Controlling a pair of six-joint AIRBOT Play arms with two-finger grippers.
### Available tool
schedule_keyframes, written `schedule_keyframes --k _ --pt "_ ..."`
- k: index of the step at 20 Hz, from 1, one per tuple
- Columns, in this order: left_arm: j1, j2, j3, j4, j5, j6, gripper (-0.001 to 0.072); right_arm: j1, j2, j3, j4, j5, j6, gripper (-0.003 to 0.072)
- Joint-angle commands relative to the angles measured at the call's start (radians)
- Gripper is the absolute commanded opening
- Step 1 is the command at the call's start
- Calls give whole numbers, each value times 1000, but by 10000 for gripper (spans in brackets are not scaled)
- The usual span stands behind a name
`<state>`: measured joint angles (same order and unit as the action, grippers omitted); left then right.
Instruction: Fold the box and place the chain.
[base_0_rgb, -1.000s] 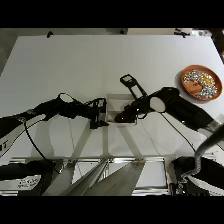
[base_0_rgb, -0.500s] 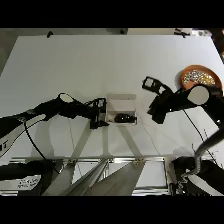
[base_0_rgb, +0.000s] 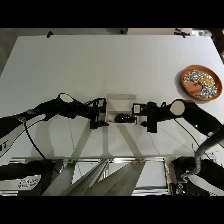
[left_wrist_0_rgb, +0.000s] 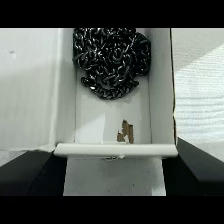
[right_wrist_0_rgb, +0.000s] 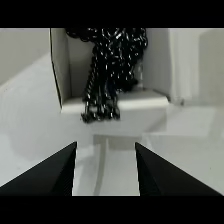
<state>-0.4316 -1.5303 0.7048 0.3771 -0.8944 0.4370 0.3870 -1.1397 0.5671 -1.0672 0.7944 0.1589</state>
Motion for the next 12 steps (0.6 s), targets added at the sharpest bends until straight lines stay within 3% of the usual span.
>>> schedule_keyframes --k 1,3,12 --pt "0 0 0 0 0 0 274 43 -56 -9 23 -73 -29 393" --pt "0 0 0 0 0 0 274 50 -57 -9 60 -77 -30 317" --pt "0 0 0 0 0 0 274 50 -57 -9 107 -104 -30 291"
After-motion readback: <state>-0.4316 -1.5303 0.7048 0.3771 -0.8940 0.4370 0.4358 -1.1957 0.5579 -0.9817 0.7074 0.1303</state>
